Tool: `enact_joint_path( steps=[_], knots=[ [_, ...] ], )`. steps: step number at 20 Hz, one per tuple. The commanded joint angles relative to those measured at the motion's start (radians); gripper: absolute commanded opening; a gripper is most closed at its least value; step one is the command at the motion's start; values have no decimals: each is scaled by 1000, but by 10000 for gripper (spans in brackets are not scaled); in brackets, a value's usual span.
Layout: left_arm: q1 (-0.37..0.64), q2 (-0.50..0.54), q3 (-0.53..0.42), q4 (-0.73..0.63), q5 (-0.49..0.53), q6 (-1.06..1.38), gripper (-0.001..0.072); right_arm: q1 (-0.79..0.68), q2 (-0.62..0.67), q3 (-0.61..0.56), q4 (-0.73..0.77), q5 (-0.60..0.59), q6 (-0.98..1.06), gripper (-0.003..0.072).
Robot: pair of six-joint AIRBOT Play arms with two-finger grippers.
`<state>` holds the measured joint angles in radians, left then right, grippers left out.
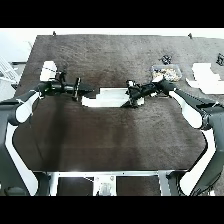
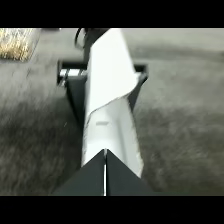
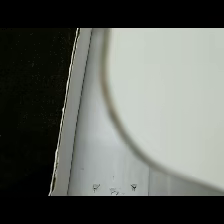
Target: Fold the box and place the chain.
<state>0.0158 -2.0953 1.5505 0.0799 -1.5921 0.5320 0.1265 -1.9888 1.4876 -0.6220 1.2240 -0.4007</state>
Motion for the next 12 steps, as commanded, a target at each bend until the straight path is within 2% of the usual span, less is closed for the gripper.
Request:
enact_joint_path(
  steps=[1, 4, 8, 10, 12],
  knots=[
    [29, 50, 1, -18, -181, -3, 18, 1, 0, 0, 1, 0, 0, 585],
    [28, 162, -30, -16, -147, -43, 15, 1, 0, 0, 0, 0, 0, 585],
    [-12, 344, -225, 3, 30, 10, 15, 1, 0, 0, 0, 0, 0, 585],
    [-56, 371, -298, 25, 95, 27, 16, 1, 0, 0, 0, 0, 0, 585],
    [-103, 369, -334, 43, 140, 27, 17, 1, 0, 0, 0, 0, 0, 585]
  ],
)
